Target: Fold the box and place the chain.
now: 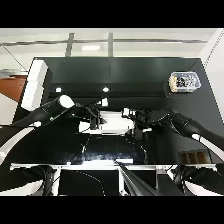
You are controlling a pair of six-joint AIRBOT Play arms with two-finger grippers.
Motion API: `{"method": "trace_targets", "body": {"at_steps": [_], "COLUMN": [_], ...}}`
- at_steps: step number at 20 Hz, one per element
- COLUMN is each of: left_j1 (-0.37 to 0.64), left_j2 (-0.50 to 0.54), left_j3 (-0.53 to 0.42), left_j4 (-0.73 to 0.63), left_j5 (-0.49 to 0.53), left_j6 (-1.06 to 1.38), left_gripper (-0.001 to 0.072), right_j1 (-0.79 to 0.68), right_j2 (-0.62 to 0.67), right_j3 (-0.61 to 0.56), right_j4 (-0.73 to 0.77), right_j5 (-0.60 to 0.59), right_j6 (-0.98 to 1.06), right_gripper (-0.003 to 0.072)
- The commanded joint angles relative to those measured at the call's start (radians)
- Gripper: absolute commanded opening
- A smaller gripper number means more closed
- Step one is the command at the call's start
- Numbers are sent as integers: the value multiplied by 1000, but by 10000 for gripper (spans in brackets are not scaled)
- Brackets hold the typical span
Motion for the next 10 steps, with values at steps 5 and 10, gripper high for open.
{"method": "trace_targets", "body": {"at_steps": [5,10], "left_j1": [111,206], "left_j2": [126,264], "left_j3": [0,0], "left_j4": [116,140], "left_j5": [-74,-404], "left_j6": [-217,-454], "left_gripper": [634,135], "right_j1": [0,0], "right_j2": [0,0], "right_j3": [0,0], "right_j4": [-4,-5], "right_j5": [0,0], "right_j6": [14,13], "right_gripper": [352,351]}}
